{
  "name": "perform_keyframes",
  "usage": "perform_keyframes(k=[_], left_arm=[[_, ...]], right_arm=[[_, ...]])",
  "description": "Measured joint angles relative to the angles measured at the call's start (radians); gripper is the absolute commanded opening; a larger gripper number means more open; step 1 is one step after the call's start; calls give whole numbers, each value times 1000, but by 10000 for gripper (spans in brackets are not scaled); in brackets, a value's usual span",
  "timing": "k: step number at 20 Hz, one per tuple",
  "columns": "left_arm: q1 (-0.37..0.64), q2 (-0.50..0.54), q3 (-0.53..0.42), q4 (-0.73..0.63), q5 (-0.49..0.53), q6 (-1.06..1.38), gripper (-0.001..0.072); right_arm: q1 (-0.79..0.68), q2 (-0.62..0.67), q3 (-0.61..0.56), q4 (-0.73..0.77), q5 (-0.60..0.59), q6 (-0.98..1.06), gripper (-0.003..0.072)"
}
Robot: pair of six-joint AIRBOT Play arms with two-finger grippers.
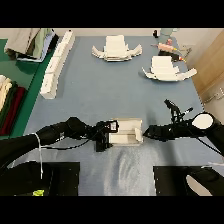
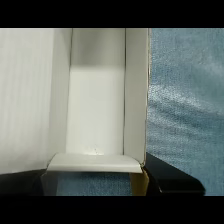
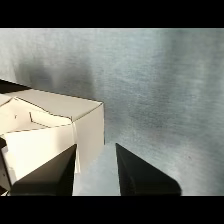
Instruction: Fold the box.
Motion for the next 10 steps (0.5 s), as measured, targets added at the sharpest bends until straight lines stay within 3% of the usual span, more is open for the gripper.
perform_keyframes(k=[10], left_arm=[[0, 0, 0, 0, 0, 0, 424]], right_arm=[[76, -12, 2, 71, -23, -63, 379]])
